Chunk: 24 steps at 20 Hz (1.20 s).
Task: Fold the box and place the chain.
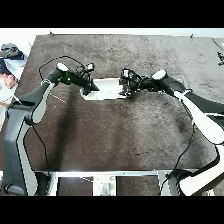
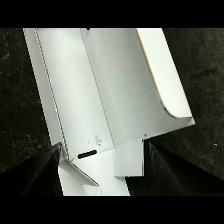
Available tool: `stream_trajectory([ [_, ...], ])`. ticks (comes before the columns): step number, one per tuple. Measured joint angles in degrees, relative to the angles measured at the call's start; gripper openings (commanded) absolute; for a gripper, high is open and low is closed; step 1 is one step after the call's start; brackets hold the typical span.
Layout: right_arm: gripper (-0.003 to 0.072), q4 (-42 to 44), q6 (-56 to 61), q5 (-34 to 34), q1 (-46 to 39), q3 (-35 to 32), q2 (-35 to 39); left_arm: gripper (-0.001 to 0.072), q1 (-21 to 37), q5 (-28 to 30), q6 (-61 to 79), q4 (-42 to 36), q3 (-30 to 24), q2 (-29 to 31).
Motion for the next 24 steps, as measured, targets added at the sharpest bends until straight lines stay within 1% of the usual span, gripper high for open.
stream_trajectory([
  [10, 0.0602, -3.4, 3.3, 6.9, -1.3, 9.5, -6.3, 0.0013, 0.0, 0.1, 0.0, 0.0, 0.0, 0.0],
  [17, 0.0592, -3.5, 3.1, 8.7, -1.8, 11.5, -7.7, 0.0013, 0.0, 0.0, 0.0, 0.0, 0.0, 0.0],
  [19, 0.0593, -3.6, 2.8, 10.4, -2.2, 13.0, -9.0, 0.0013, 0.0, 0.0, 0.0, 0.0, 0.0, 0.0],
  [24, 0.0593, -3.7, 3.7, 16.9, -3.1, 19.7, -13.4, 0.0014, 0.0, 0.0, 0.0, 0.0, 0.0, 0.0],
])
